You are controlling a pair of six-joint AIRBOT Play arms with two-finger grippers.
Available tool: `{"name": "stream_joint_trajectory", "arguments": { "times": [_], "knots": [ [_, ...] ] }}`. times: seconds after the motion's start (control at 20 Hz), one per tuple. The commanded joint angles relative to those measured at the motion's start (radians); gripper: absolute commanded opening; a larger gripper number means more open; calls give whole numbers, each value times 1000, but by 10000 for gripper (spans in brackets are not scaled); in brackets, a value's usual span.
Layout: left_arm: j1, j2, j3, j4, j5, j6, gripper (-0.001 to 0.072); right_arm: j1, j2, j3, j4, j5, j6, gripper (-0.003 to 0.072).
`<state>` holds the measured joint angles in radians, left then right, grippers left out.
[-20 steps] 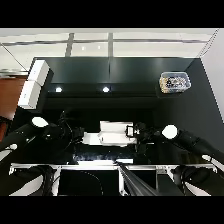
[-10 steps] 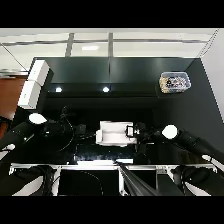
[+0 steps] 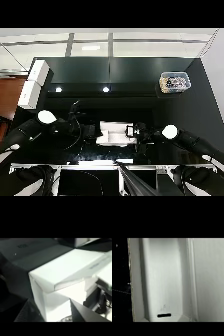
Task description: Fold the box and place the chain.
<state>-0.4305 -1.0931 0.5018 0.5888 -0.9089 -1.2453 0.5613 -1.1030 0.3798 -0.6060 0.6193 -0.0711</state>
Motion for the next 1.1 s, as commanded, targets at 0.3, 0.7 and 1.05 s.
{"name": "stream_joint_trajectory", "arguments": {
  "times": [0.3, 0.7, 1.05],
  "knots": [
    [-151, 1, 15, 88, 183, -170, 500, 1, 0, -1, 0, 0, 0, 427],
    [-204, 1, 81, 321, 132, -349, 500, 1, 0, -1, 0, 0, 0, 428],
    [-319, -2, 132, 611, 121, -671, 500, 1, 0, -1, 0, 0, 0, 428]
  ]
}}
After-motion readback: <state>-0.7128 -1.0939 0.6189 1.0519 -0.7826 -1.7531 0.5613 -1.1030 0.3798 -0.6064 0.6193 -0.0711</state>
